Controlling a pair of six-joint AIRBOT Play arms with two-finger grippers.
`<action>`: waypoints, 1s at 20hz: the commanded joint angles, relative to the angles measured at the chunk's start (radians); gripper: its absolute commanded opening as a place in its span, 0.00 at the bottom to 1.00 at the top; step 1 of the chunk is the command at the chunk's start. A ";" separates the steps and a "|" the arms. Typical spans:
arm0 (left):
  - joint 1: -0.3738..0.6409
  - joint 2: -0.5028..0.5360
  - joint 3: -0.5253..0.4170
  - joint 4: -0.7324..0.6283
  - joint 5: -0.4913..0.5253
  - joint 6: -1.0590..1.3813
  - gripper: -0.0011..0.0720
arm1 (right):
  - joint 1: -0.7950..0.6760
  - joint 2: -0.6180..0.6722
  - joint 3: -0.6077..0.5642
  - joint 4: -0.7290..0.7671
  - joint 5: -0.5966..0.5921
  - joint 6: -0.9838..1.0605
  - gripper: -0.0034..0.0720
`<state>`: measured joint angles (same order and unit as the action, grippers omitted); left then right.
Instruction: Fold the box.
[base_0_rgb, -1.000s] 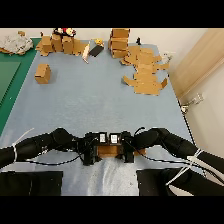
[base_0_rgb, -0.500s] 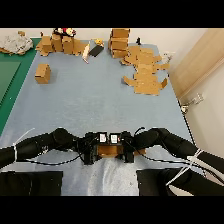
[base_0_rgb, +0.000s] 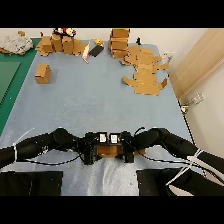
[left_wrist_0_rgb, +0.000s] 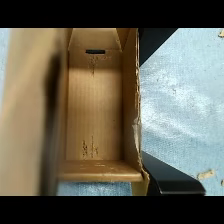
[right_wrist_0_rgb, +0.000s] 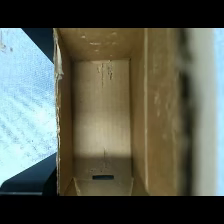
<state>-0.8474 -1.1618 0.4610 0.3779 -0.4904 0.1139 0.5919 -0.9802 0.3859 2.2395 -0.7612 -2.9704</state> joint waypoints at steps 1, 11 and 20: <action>-0.001 -0.001 0.001 0.000 0.000 0.000 0.73 | 0.000 0.001 0.001 0.000 0.000 0.000 0.73; -0.001 -0.001 0.001 0.000 0.001 0.000 0.73 | 0.000 0.005 0.002 -0.027 -0.010 0.110 1.00; -0.001 -0.001 0.001 0.000 0.001 0.000 0.73 | 0.000 0.150 0.002 -0.437 -0.155 0.441 1.00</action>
<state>-0.8478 -1.1622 0.4610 0.3775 -0.4892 0.1139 0.5919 -0.8764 0.3870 1.9453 -0.8444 -2.6560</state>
